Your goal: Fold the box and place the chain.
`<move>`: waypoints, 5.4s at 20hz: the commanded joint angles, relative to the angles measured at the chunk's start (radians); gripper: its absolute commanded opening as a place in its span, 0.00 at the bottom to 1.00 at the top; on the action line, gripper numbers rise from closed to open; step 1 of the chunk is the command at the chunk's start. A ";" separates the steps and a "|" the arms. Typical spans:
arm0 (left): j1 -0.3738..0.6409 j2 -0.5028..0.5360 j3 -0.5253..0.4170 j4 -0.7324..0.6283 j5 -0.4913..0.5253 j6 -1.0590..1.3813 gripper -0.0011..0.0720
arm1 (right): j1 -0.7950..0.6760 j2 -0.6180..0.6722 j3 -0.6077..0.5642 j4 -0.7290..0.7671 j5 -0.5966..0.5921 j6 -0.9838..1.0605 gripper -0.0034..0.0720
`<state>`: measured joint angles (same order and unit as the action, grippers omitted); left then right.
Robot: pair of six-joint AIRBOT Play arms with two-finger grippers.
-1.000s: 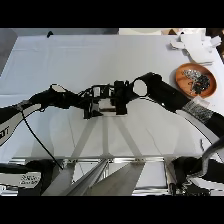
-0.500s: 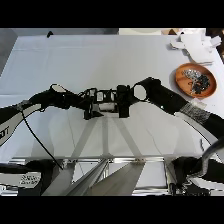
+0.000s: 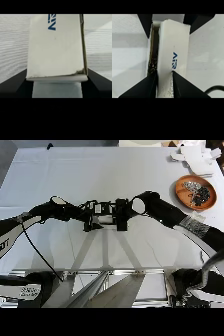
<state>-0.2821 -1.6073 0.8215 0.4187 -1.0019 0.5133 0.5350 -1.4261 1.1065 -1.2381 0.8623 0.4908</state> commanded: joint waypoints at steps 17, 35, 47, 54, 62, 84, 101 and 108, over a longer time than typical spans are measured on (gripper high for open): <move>0.000 0.001 0.000 -0.003 0.003 -0.002 0.37 | 0.003 0.002 -0.010 0.057 0.008 0.011 0.68; 0.000 0.001 0.000 -0.003 0.003 -0.002 0.37 | -0.124 -0.005 -0.013 0.612 0.004 0.325 0.06; 0.000 0.001 0.000 -0.003 0.003 -0.002 0.37 | -0.124 -0.045 -0.206 0.618 -0.083 0.321 0.06; 0.000 0.001 0.000 -0.003 0.003 -0.002 0.37 | -0.124 -0.015 -0.206 0.658 -0.091 0.320 0.06; 0.000 0.001 0.000 -0.003 0.003 -0.002 0.37 | -0.124 0.036 -0.206 0.776 -0.208 0.339 0.06; 0.000 0.001 0.000 -0.003 0.003 -0.002 0.37 | -0.095 -0.018 -0.236 0.715 -0.247 0.347 0.06; 0.000 0.001 0.000 -0.003 0.003 -0.002 0.37 | -0.211 0.455 -0.229 -0.528 0.370 1.105 0.06; 0.000 0.001 0.000 -0.003 0.003 -0.002 0.37 | -0.695 0.455 -0.229 -0.523 0.399 1.198 0.06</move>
<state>-0.2817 -1.6073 0.8215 0.4156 -0.9993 0.5117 0.0109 -0.9726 0.8776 -1.7271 1.2304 1.6089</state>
